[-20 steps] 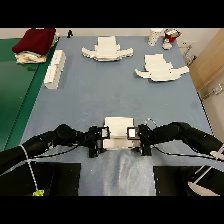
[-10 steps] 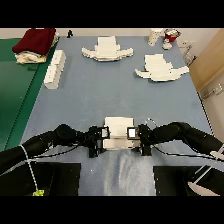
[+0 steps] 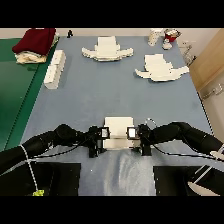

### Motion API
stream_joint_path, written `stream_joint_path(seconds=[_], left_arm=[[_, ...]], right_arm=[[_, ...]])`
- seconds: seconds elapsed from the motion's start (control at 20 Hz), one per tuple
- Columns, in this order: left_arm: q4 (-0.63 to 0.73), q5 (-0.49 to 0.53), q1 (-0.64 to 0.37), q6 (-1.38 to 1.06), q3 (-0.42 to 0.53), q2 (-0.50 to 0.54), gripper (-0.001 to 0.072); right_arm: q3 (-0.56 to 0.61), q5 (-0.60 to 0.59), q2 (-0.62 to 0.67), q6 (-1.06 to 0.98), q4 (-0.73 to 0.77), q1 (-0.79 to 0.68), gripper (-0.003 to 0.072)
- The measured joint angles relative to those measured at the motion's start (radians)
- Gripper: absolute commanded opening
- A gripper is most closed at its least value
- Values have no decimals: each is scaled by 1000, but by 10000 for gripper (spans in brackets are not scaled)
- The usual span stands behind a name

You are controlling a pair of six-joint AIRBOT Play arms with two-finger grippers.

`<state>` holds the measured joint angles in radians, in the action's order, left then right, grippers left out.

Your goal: Fold the box.

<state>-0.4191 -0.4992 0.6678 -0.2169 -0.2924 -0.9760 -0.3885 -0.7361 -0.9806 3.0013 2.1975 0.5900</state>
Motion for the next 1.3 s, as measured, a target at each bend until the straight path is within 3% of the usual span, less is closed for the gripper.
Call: stream_joint_path(seconds=[0.3, 0.6, 0.65, 0.75, 0.8, 0.95, 1.1, 1.3], left_arm=[[1, 3, 0, 4, 0, 0, 403], [1, 3, 0, 5, 0, 0, 403], [1, 3, 0, 5, 0, 0, 403], [1, 2, 0, 5, 0, 0, 403], [1, 2, 0, 5, 0, 0, 403], [1, 1, 0, 5, 0, 0, 403], [0, 0, 0, 5, 0, 0, 403], [0, 0, 0, 4, 0, 0, 403]], right_arm=[[1, -43, 48, -98, -70, 1, 720], [0, -170, 237, -404, -244, 1, 701], [0, -200, 278, -483, -264, 1, 604], [0, -253, 345, -670, -268, 1, 166], [0, -274, 370, -782, -241, 1, 80], [3, -274, 392, -1058, -67, 9, 79], [-26, -189, 347, -1238, 112, 27, 80], [-169, -126, 190, -1339, 169, 9, 80]])
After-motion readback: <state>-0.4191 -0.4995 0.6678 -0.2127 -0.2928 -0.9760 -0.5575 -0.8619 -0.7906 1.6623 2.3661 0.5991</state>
